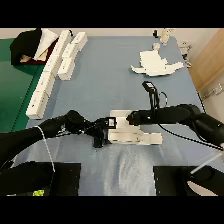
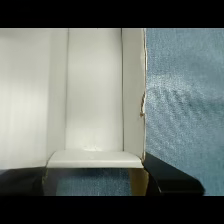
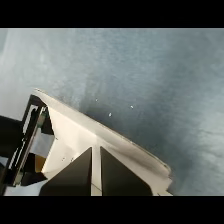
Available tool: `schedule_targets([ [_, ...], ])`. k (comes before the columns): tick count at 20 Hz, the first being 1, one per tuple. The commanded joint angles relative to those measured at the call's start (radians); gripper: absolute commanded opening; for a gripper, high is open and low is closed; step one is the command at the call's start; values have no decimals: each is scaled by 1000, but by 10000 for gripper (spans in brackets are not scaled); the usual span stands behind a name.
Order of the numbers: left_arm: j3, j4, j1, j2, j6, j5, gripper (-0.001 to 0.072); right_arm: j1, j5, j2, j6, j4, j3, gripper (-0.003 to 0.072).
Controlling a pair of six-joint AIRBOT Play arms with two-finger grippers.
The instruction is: Fold the box.
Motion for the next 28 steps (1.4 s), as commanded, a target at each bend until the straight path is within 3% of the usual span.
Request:
schedule_targets([
  [1, 1, 0, 0, 1, 0, 0, 487, 0, -162, 163, -36, -124, -3, 77],
  [4, 1, 0, 0, 1, 0, 0, 488, 6, -349, 254, -213, -95, -29, 79],
  [5, 1, 0, 0, 1, 0, 0, 488, 7, -399, 275, -262, -87, -43, 143],
  [6, 1, 0, 0, 1, 0, 0, 488, 7, -440, 293, -290, -114, -57, 367],
  [7, 1, 0, 0, 1, 0, 0, 488, 7, -471, 301, -333, -164, -68, 491],
  [8, 1, 0, 0, 1, 0, 0, 487, 7, -488, 301, -383, -218, -78, 519],
  [14, 1, 0, 0, 1, 0, 0, 488, 6, -364, 210, -703, -401, -130, 527],
  [17, 1, 0, 0, 1, 0, 0, 488, -5, -270, 134, -826, -368, -143, 527],
  [25, 1, 0, 0, 1, 0, 0, 488, -6, -180, 34, -983, -295, -143, 520],
  [27, 1, 0, 0, 1, 0, 0, 487, -6, -174, 23, -1006, -283, -143, 502],
  [28, 1, 0, 0, 1, 0, 0, 487, -6, -174, 19, -1020, -267, -143, 420],
])
